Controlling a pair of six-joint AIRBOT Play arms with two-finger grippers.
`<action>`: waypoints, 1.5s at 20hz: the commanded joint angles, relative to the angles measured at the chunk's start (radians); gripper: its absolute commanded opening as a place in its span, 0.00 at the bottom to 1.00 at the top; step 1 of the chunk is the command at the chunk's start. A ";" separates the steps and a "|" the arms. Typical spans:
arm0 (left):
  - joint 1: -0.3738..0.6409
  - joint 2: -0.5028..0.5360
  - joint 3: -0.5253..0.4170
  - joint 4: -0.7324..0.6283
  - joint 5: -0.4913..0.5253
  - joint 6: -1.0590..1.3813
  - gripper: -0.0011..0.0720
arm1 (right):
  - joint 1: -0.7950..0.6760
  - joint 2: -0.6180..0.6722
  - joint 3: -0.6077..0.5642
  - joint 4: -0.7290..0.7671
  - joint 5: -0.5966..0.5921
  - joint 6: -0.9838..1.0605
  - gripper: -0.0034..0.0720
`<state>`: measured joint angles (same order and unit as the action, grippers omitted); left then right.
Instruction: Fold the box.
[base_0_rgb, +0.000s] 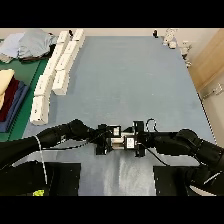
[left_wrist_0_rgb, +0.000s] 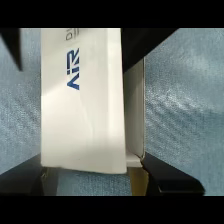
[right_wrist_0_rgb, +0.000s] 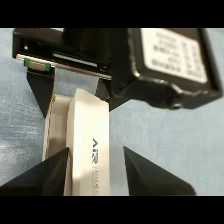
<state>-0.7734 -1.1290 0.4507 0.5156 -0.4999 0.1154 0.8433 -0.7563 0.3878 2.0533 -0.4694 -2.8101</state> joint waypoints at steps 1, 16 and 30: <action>0.000 0.000 0.000 0.000 0.000 0.000 0.62 | 0.001 -0.006 -0.001 0.023 -0.042 0.000 0.50; 0.000 0.000 0.000 0.000 0.000 0.000 0.62 | 0.007 -0.010 0.000 0.048 -0.064 -0.002 0.51; 0.000 0.000 0.000 0.000 0.000 0.000 0.62 | 0.006 0.134 -0.027 0.237 -0.037 0.332 0.24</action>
<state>-0.7734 -1.1290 0.4507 0.5159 -0.5003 0.1158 0.8494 -0.6491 0.3775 2.2311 -0.5331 -2.6465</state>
